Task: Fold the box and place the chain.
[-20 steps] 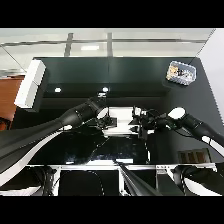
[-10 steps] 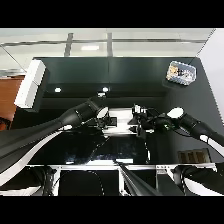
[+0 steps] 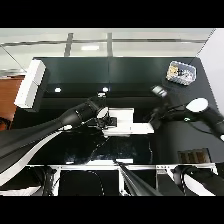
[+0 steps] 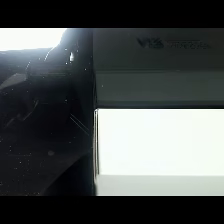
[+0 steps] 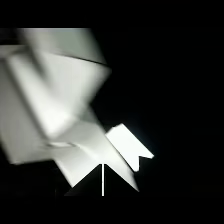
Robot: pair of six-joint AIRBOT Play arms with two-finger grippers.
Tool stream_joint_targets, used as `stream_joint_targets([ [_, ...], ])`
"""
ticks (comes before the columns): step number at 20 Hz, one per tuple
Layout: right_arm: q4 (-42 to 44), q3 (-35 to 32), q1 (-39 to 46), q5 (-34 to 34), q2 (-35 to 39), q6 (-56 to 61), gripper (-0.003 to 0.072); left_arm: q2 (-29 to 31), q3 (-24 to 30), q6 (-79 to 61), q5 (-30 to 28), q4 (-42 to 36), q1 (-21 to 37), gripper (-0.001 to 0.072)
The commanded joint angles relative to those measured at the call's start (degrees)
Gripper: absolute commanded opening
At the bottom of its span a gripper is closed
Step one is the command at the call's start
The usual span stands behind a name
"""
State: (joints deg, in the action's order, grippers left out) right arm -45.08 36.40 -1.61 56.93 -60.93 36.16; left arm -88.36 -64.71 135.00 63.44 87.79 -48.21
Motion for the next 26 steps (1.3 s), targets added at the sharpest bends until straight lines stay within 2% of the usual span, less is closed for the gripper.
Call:
stream_joint_targets([
  [1, -8.02, -0.17, 17.07, 2.38, 2.16, 29.7, 0.0012, -0.02, -0.04, 0.04, 0.11, 0.02, 0.02, 0.0026],
  [3, 2.4, -4.81, 25.68, 3.72, -0.61, 29.31, 0.0012, -0.02, -0.04, 0.04, 0.09, 0.02, 0.02, 0.0026],
  [5, 5.95, -8.11, 27.32, 6.78, -5.31, 25.51, 0.0012, -0.02, -0.04, 0.04, 0.02, 0.02, 0.02, 0.0027],
  [8, 8.7, -9.46, 20.83, 9.97, -13.55, 20.68, 0.0012, -0.02, -0.04, 0.04, 0.04, 0.02, 0.02, 0.0026],
  [10, 15.82, -9.42, 14.34, 11.5, -17.31, 14.16, 0.0013, -0.02, -0.04, 0.07, 0.04, 0.0, 0.0, 0.0026],
  [13, 23.91, -8.44, 5.95, 10.88, -18.38, 7.91, 0.0013, -0.02, -0.04, 0.04, 0.09, 0.0, 0.02, 0.0027],
  [17, 18.1, -1.46, 3.3, 14.86, -18.29, 9.38, 0.0029, -0.02, -0.04, 0.04, 0.09, 0.0, 0.02, 0.0026],
  [18, 16.61, 0.09, 3.28, 15.87, -18.27, 10.84, 0.034, -0.02, -0.04, 0.04, 0.07, 0.0, 0.02, 0.0027],
  [19, 16.22, 1.18, 3.28, 17.42, -18.27, 11.17, 0.0574, -0.02, -0.04, 0.04, 0.07, 0.0, 0.02, 0.0026],
  [22, 16.57, 2.32, 2.91, 20.09, -18.25, 11.19, 0.0556, -0.02, -0.04, 0.04, 0.04, 0.0, 0.02, 0.0026],
  [26, 17.62, 2.4, -0.81, 16.59, -18.25, 11.43, 0.0549, -0.02, -0.04, 0.04, 0.07, 0.0, 0.02, 0.0026],
])
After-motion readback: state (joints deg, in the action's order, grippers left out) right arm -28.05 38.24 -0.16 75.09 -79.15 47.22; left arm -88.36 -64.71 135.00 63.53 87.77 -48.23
